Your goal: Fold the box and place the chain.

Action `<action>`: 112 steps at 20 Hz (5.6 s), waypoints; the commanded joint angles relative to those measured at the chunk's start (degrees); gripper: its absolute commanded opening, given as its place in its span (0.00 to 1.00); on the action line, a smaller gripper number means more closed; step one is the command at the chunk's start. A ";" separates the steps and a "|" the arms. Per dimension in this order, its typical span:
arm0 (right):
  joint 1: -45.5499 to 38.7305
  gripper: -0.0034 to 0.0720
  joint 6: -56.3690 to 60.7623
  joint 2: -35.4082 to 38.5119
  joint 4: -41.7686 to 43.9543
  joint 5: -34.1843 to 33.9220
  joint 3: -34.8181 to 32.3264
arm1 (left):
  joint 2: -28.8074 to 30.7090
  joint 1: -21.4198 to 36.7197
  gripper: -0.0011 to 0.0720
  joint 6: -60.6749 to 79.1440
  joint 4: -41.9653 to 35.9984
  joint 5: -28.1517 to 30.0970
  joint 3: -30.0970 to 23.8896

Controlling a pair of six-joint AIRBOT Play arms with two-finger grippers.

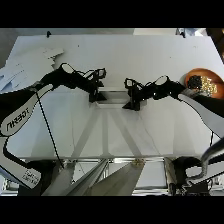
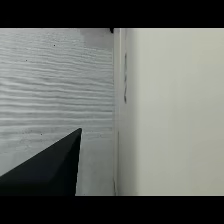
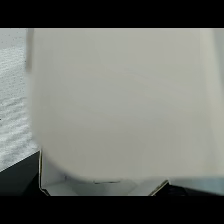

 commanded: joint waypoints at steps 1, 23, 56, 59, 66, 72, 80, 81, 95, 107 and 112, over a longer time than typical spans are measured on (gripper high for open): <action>0.04 0.73 0.02 -0.02 0.02 0.02 -0.02 | 1.09 0.46 0.65 -0.22 0.31 -1.22 0.02; 0.04 0.73 0.02 -0.02 0.02 0.04 0.00 | 16.24 -0.57 0.03 6.99 -12.61 -7.43 -14.43; 0.04 0.73 0.02 -0.02 0.02 0.04 0.00 | 22.60 8.63 0.67 2.73 0.72 -1.86 -14.43; 0.02 0.73 0.02 -0.02 0.02 0.04 0.00 | 22.80 5.51 0.72 -1.29 7.08 2.75 -14.43; 0.04 0.73 0.02 -0.02 0.02 0.04 0.00 | 22.69 -2.80 0.92 -10.91 24.96 12.85 -14.43; 0.04 0.73 0.02 -0.02 0.02 0.04 0.00 | 21.64 -3.69 0.97 -12.00 24.46 13.46 -14.43; 0.04 0.73 0.02 -0.02 0.02 0.04 0.00 | 17.57 -5.07 0.97 -11.91 24.55 10.34 -14.43; 0.04 0.73 0.02 -0.02 0.02 0.04 -0.02 | 17.20 -5.07 0.97 -11.80 24.52 10.14 -14.43; 0.04 0.73 0.02 -0.02 0.02 0.07 0.00 | 16.94 -5.07 0.71 -3.58 18.36 13.70 -14.40; 0.04 0.73 0.02 -0.02 0.02 0.04 0.00 | 16.90 -5.07 0.75 -0.59 20.68 15.91 -14.43; 0.04 0.73 0.02 -0.02 0.02 0.04 -0.02 | 16.98 -5.07 0.69 -0.55 20.83 15.72 -14.43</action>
